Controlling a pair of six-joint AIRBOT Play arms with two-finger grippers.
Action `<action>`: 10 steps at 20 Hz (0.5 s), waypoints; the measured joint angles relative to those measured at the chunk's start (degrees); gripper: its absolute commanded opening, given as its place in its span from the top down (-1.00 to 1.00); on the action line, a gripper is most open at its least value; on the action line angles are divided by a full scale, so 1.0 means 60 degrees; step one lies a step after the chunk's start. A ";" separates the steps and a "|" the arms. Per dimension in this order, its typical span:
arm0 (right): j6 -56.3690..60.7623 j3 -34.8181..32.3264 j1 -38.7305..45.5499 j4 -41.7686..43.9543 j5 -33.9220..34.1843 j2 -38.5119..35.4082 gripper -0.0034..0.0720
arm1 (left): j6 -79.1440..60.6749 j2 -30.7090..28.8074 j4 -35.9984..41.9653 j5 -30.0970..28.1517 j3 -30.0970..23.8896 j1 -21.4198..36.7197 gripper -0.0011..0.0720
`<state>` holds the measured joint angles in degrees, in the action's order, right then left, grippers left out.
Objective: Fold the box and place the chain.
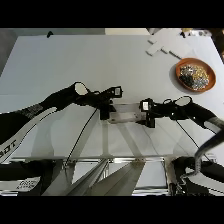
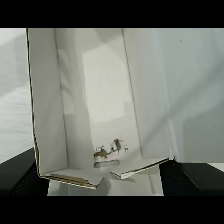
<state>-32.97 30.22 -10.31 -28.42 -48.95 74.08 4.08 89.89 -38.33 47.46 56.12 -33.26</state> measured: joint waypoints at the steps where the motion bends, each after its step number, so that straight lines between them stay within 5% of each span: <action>1: 0.0058 0.0000 0.0000 -0.0076 -0.0073 0.0022 -0.78 | -0.0004 0.0000 0.0004 0.0000 0.0000 0.0000 0.94; 10: 0.0237 0.0000 -0.0004 -0.0186 -0.0364 0.0277 -0.78 | -0.0004 -0.0004 0.0018 -0.0018 0.0000 -0.0004 0.94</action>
<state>-31.55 30.22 -10.33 -29.54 -51.13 75.75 4.05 89.86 -38.22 47.35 56.12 -33.28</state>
